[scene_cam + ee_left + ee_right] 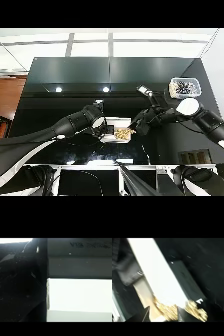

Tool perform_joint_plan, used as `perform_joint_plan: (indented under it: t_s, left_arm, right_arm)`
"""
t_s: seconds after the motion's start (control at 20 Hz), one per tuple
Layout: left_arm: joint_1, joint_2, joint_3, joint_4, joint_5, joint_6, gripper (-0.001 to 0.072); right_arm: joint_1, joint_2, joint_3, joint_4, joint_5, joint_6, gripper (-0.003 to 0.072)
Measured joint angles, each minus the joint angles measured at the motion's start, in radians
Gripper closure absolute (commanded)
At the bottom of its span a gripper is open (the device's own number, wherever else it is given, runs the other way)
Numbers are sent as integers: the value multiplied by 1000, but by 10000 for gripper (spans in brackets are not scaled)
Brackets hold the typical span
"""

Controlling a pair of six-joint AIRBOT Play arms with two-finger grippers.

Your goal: Fold the box and place the chain.

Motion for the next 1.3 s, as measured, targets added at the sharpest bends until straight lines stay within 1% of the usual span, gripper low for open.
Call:
perform_joint_plan:
  t_s: [0.1,0.15,0.2,0.3,0.4,0.6,0.75,0.9,1.1,1.15,1.2,1.25,1.3]
  left_arm:
    - [0,0,0,0,0,0,678]
    - [0,0,0,0,0,0,678]
    - [0,0,0,0,0,0,678]
    - [0,0,0,0,0,0,678]
    - [0,0,0,0,0,0,678]
    - [0,0,0,0,-1,0,678]
    - [0,0,0,0,-1,0,678]
    - [0,0,0,0,-1,0,678]
    - [0,0,0,0,-2,0,678]
    - [0,0,0,0,-2,0,678]
    - [0,0,0,0,-2,0,678]
    - [0,0,0,0,-4,0,678]
    - [0,0,0,0,-5,0,678]
  right_arm:
    - [-61,0,-12,-80,47,0,277]
    - [-84,0,-31,-114,52,-2,205]
    - [-100,0,-58,-138,36,-8,-34]
    - [-105,0,-121,-143,-36,-50,-34]
    - [-73,0,-173,-133,-126,-127,-34]
    - [35,-9,-230,-118,-263,-412,-34]
    - [77,-43,-245,-56,-349,-602,-34]
    - [94,-79,-250,6,-404,-739,-34]
    - [101,-108,-252,61,-438,-813,-34]
    - [101,-111,-252,67,-443,-822,-9]
    - [102,-114,-252,72,-447,-828,194]
    - [103,-116,-252,77,-449,-831,310]
    - [104,-117,-252,79,-454,-832,543]
